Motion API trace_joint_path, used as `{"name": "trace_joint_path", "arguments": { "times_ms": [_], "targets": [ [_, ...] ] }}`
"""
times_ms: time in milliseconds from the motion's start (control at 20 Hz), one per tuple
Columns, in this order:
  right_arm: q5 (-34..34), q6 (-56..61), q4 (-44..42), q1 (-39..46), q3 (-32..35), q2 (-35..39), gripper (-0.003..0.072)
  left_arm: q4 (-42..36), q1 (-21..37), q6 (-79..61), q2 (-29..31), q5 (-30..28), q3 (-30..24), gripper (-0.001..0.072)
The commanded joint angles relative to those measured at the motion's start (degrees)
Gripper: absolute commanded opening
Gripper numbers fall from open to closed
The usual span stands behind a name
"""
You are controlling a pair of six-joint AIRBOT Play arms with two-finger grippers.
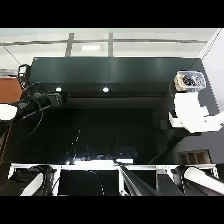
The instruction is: Fold the box and place the chain.
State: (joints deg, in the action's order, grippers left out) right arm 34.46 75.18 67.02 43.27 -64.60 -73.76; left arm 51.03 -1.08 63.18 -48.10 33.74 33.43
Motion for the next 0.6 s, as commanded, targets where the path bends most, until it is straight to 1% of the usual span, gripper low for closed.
{"name": "trace_joint_path", "arguments": {
  "times_ms": [0, 50, 100, 150, 250, 300, 400, 500, 550],
  "targets": [
    [24.26, 10.86, 20.2, 10.21, -11.58, -10.4, 0.0702, 5.77, 0.02, 7.87, -0.07, 3.15, 0.04, 0.0705],
    [27.76, 9.03, 19.71, 11.1, -13.14, -12.94, 0.0702, 5.75, 0.02, 7.85, -0.07, 3.32, 0.04, 0.0705],
    [30.49, 5.92, 17.22, 11.65, -14.32, -15.15, 0.0702, 5.77, -0.04, 7.74, -0.07, 3.52, 0.04, 0.0705],
    [33.27, -0.5, 11.52, 12.09, -15.87, -17.66, 0.0701, 5.81, -0.09, 7.23, -0.07, 3.72, 0.04, 0.0705],
    [35.85, -7.17, 1.64, 11.98, -19.58, -21.9, 0.07, 5.73, -0.09, 6.69, -0.07, 4.39, 0.04, 0.0705],
    [37.22, -10.08, -1.05, 11.5, -21.2, -23.61, 0.07, 5.46, -0.09, 6.69, -0.07, 4.52, 0.04, 0.0705],
    [40.52, -16.76, 1.05, 9.6, -21.64, -25.27, 0.0698, 5.29, -0.09, 6.97, -0.07, 4.96, 0.04, 0.0704],
    [41.46, -20.87, 1.33, 8.57, -19.47, -25.55, 0.0698, 5.29, -0.09, 6.97, -0.07, 4.94, 0.09, 0.0704],
    [42.47, -21.79, 2.8, 8.15, -18.43, -25.55, 0.0698, 5.29, -0.09, 6.97, -0.07, 4.92, 0.09, 0.0704]
  ]
}}
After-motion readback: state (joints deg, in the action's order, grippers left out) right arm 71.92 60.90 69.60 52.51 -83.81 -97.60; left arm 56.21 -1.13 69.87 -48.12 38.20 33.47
